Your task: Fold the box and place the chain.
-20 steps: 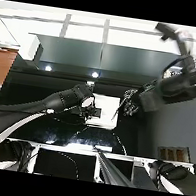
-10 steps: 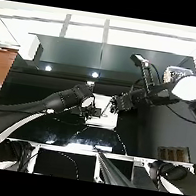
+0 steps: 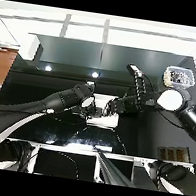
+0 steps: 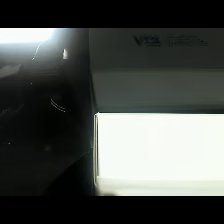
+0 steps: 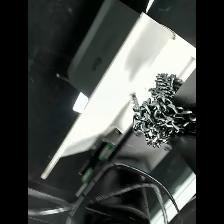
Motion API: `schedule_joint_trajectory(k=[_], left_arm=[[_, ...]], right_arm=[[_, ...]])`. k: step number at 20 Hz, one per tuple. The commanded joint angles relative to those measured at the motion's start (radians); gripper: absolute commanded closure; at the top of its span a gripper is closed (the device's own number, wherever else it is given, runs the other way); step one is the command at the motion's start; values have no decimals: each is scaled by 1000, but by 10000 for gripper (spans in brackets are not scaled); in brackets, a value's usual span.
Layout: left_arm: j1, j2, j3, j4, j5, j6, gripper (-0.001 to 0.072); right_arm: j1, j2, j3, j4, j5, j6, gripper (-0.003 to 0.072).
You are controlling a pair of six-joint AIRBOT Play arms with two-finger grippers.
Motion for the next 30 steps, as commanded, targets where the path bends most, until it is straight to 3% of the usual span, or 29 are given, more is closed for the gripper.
schedule_joint_trajectory(k=[1, 2, 10, 11, 13, 14, 17, 19, 22, 24, 27, 29, 30], left_arm=[[5, 0, 0, 8, 15, 53, 683], [6, 0, 0, 8, 14, 51, 683], [6, 0, 5, 30, 7, -40, 683], [6, 0, 5, 28, 5, -66, 648], [6, 1, 15, 18, 1, -69, 281], [4, 5, 30, 18, -6, -68, 219], [5, 42, 114, -11, -46, 137, 221], [6, 87, 154, 13, -154, 317, 221], [19, 171, 140, 59, -294, 564, 223], [45, 242, 89, 120, -288, 698, 223], [196, 357, -69, 57, -130, 795, 223], [359, 421, -218, -164, 33, 1063, 224], [450, 435, -281, -370, 61, 1247, 224]], right_arm=[[-2, 0, -10, -30, -26, 7, 202], [-23, 2, -10, -44, -6, 8, 168], [-397, 131, 4, -115, 124, -2, 168], [-420, 131, 4, -116, 141, -10, 168], [-436, 131, 4, -119, 143, -16, 168], [-436, 131, 4, -124, 137, -16, 168], [-436, 131, 4, -117, 139, -15, 168], [-436, 131, 4, -119, 150, -15, 168], [-436, 131, 4, -126, 151, -15, 167], [-436, 131, 4, -126, 153, -15, 168], [-436, 131, 4, -126, 156, -15, 167], [-436, 131, 4, -131, 156, -15, 167], [-436, 131, 4, -136, 161, -15, 167]])
